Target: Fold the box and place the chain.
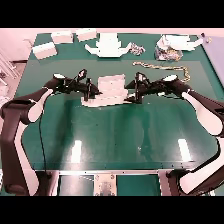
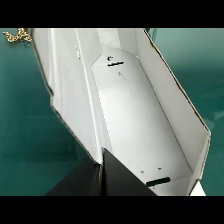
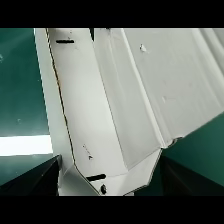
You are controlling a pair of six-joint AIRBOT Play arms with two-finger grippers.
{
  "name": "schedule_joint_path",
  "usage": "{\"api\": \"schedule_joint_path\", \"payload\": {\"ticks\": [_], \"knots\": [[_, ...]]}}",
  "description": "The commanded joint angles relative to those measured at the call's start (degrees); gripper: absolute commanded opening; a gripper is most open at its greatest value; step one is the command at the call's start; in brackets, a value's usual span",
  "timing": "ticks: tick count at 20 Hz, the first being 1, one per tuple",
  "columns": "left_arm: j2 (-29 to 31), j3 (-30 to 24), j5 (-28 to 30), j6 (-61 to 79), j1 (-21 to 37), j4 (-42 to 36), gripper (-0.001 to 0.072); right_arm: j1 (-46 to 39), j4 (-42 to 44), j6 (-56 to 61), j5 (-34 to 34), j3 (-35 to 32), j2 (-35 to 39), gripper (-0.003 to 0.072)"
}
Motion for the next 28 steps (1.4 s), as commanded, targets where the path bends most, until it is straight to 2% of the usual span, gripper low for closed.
{"api": "schedule_joint_path", "payload": {"ticks": [1,5,20,28], "knots": [[-0.04,-0.02,0.04,0.02,0.0,0.02,0.0022,0.48,0.17,0.63,2.93,1.6,-2.08,0.0711],[-0.04,-0.02,0.0,0.02,0.0,0.02,0.0022,1.4,0.11,0.94,5.44,1.62,-2.32,0.071],[-0.04,-0.02,0.02,-0.02,0.0,0.0,0.0022,1.62,-3.91,1.68,5.73,1.64,-3.58,0.07],[-0.04,-0.02,0.04,0.0,0.0,-0.39,0.0022,3.56,-2.71,1.99,6.73,3.3,-3.58,0.0701]]}}
